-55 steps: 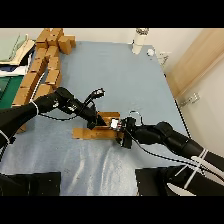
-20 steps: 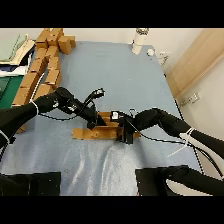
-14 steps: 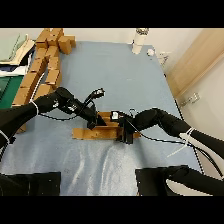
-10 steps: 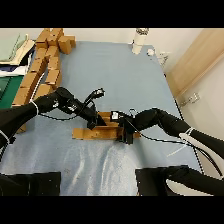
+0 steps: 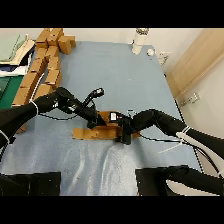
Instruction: Fold the box.
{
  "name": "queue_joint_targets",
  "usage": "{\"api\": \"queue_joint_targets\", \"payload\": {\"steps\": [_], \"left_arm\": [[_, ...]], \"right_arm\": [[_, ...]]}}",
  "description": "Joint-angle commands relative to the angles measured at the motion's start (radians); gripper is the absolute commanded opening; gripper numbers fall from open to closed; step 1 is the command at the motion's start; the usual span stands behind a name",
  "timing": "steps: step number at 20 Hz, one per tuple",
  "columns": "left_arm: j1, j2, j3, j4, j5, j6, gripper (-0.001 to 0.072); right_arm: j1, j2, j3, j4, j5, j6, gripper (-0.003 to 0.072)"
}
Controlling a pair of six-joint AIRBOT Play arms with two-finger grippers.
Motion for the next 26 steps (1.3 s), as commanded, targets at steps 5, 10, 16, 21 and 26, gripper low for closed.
{"api": "queue_joint_targets", "payload": {"steps": [5, 10, 16, 21, 26], "left_arm": [[0.002, 0.000, 0.000, -0.006, -0.001, 0.000, 0.0012], [0.002, 0.000, 0.000, -0.006, -0.001, 0.000, 0.0012], [0.001, 0.000, 0.000, -0.009, -0.001, 0.000, 0.0012], [-0.001, 0.000, 0.000, -0.010, -0.002, 0.000, 0.0012], [0.000, 0.000, 0.000, -0.008, -0.001, 0.000, 0.0013]], "right_arm": [[0.016, -0.006, 0.000, -0.009, 0.003, 0.000, 0.0601], [0.016, -0.006, 0.000, -0.044, 0.003, 0.002, 0.0555], [0.016, -0.006, 0.000, -0.045, 0.005, 0.002, 0.0492], [0.016, -0.006, 0.000, -0.044, 0.006, 0.001, 0.0492], [0.016, -0.006, 0.000, -0.044, 0.006, 0.001, 0.0492]]}}
